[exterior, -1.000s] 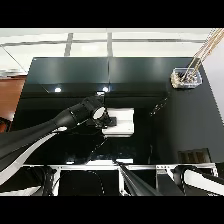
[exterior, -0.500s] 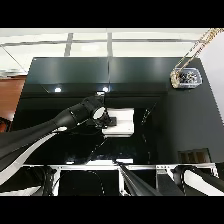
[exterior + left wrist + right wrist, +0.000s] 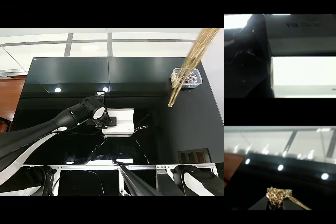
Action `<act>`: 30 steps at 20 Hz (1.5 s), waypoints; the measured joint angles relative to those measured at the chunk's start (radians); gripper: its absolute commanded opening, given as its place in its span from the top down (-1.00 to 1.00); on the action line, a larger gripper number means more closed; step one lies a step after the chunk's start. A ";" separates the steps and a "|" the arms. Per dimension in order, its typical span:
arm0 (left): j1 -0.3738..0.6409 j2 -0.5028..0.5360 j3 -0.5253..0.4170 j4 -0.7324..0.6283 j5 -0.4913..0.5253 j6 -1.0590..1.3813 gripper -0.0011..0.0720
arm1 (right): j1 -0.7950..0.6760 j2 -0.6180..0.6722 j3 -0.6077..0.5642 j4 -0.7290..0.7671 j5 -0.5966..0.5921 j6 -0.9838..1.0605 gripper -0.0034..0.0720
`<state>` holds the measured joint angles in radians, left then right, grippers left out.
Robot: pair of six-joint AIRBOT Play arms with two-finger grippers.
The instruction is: Fold the box and place the chain.
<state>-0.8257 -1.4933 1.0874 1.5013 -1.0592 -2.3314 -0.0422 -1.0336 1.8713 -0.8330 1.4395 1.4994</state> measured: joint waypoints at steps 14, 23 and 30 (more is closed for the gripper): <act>0.000 0.000 0.000 0.000 0.000 0.001 0.89 | 0.261 0.012 -0.292 0.065 0.035 -0.013 0.88; 0.000 0.000 0.000 0.000 0.000 0.000 0.89 | 0.292 0.012 -0.511 0.141 -0.033 -0.051 0.88; 0.000 0.000 0.000 0.000 0.000 0.001 0.89 | 0.297 0.015 -0.514 0.178 -0.031 -0.064 0.88</act>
